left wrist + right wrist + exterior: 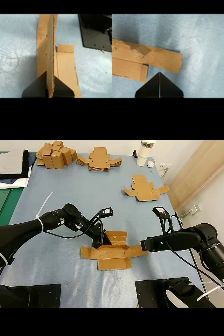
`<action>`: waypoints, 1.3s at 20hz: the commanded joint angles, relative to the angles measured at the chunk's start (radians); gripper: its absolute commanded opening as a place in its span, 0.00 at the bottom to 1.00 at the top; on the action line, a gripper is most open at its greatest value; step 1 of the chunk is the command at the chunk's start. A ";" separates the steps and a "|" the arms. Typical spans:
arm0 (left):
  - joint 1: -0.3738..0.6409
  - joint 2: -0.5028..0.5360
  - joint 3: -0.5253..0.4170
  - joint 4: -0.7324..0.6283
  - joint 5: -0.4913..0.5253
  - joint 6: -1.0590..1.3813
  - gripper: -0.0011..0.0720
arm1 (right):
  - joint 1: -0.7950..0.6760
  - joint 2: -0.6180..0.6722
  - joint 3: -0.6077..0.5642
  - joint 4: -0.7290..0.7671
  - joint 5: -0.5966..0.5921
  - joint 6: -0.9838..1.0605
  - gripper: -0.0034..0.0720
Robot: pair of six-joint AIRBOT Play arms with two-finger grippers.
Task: Fold the box.
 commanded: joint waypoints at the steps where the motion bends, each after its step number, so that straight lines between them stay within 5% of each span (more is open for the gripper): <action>1: 0.000 0.000 0.000 0.002 -0.009 0.017 0.03 | 0.000 0.000 0.001 0.000 0.000 0.000 0.05; 22: 0.033 0.000 -0.026 -0.051 -0.036 0.104 0.03 | 0.000 0.000 0.001 0.006 0.000 -0.006 0.05; 26: 0.033 -0.001 -0.025 -0.051 -0.035 0.105 0.03 | 0.077 0.001 -0.002 0.106 -0.058 -0.146 0.05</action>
